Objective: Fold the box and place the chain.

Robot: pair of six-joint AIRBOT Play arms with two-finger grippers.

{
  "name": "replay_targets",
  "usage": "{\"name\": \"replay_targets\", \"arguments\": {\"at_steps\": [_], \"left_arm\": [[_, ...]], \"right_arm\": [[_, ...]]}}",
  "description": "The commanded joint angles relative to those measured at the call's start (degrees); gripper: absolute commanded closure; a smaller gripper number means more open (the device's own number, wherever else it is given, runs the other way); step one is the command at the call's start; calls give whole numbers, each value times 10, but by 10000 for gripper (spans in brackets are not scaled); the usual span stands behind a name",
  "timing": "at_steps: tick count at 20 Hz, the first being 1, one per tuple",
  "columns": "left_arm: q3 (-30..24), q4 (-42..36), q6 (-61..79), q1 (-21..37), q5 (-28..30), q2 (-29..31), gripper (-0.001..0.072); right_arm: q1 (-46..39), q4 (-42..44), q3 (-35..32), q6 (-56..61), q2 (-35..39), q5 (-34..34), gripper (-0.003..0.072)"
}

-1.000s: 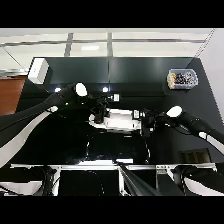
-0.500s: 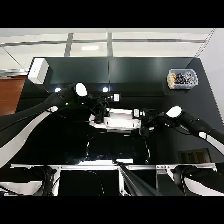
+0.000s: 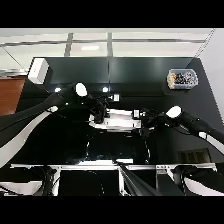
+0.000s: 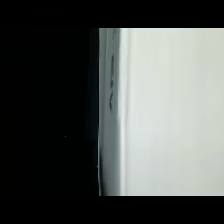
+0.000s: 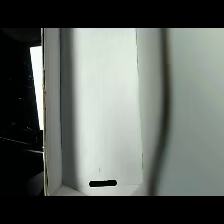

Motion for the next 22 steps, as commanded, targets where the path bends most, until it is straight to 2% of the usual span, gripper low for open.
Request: {"name": "replay_targets", "arguments": {"at_steps": [1,3,5,11,16,18,19,20,21,22], "left_arm": [[0,0,-3,0,-2,0,416],[0,3,-12,1,-4,2,245],[0,21,-15,1,-7,11,16],[6,156,-151,1,-7,64,-1],[6,168,-192,7,-43,77,0],[6,167,-215,7,-52,77,7],[6,168,-232,9,-52,77,43],[6,168,-241,12,-53,78,144],[6,168,-247,18,-59,82,259],[6,168,-254,26,-69,89,425]], "right_arm": [[0,-6,0,0,0,-3,217],[0,-3,0,0,0,-4,217],[0,-3,0,0,0,0,218],[0,-8,0,-10,0,17,217],[0,-10,0,-13,0,22,218],[0,-10,0,-13,0,21,218],[0,-10,0,-13,0,21,219],[0,-10,0,-13,0,21,273],[0,-10,0,-13,0,22,451],[0,-10,0,-13,0,22,564]]}}
